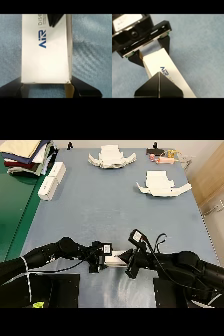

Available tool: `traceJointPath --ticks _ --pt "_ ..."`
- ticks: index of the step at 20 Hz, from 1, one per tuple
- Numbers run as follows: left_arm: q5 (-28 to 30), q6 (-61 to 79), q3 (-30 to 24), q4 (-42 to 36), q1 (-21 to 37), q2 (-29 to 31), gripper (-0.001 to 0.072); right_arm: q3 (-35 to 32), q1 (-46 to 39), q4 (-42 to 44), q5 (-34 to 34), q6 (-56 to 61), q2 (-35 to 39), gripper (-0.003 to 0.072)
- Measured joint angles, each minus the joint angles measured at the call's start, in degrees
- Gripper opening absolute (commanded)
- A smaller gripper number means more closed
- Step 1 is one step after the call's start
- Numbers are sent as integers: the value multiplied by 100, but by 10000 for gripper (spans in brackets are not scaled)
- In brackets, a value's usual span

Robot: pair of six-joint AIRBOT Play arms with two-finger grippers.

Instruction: Fold the box.

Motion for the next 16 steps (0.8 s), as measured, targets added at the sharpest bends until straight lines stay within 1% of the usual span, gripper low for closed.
traceJointPath --ticks 4,8,16 --pt "2 0 0 0 0 0 453 -531 2 210 479 177 236 4" --pt "2 0 0 0 0 0 453 -780 11 339 704 227 297 4" --pt "4 -2 0 -2 0 0 453 -999 13 505 957 247 -136 4"
